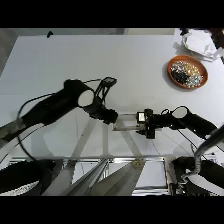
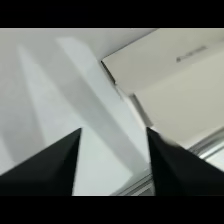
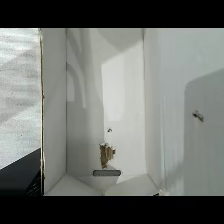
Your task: Fold the box and place the chain.
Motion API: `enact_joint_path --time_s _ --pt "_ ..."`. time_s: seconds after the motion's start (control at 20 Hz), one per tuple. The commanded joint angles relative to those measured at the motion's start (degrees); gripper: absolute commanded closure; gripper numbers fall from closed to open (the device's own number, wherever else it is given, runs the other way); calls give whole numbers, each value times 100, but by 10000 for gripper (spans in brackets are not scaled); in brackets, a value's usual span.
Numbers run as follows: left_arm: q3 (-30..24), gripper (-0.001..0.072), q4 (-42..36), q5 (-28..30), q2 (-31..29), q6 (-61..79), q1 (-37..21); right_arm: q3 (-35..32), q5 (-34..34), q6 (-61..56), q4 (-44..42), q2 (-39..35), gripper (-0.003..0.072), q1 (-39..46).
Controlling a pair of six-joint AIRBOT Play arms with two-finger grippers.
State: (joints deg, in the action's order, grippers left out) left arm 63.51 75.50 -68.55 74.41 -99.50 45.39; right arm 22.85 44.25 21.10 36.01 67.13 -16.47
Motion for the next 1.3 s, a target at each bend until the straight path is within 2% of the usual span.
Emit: enact_joint_path --time_s 0.0,0.05,0.15,0.2,0.3,0.35,0.45,0.7,0.85,1.05,1.25 --pt "-341 110 0 -205 -789 3121 -295 -2 4 -4 -2 2 287 0" --pt "-643 3 -11 -111 -1019 4131 -358 -2 4 -4 -2 2 287 -2" --pt "-1451 10 -153 310 -1429 6006 -507 -2 4 -4 -2 2 287 0" --pt "-1904 10 -431 697 -1547 6933 -608 -2 4 -4 -2 0 287 0" --pt "-2597 7 -1366 1545 -1488 8609 -791 -2 4 -4 -2 2 287 -2" --pt "-2776 4 -1930 1858 -1349 9162 -868 -2 4 -4 -2 0 287 -2" --pt "-2839 1 -2758 2127 -868 10039 -911 -2 4 -4 -2 2 287 -2" --pt "-2839 -2 -3873 2857 153 10854 -905 -2 4 -4 -2 2 287 -2" --pt "-2837 -5 -4116 3195 229 10874 -905 -2 4 -4 -2 2 287 -2" --pt "-2837 -6 -4570 3062 238 11816 -859 -2 4 -4 -2 2 287 0" --pt "-2837 -6 -4813 3086 369 11873 -835 -2 4 -4 -2 2 287 0"
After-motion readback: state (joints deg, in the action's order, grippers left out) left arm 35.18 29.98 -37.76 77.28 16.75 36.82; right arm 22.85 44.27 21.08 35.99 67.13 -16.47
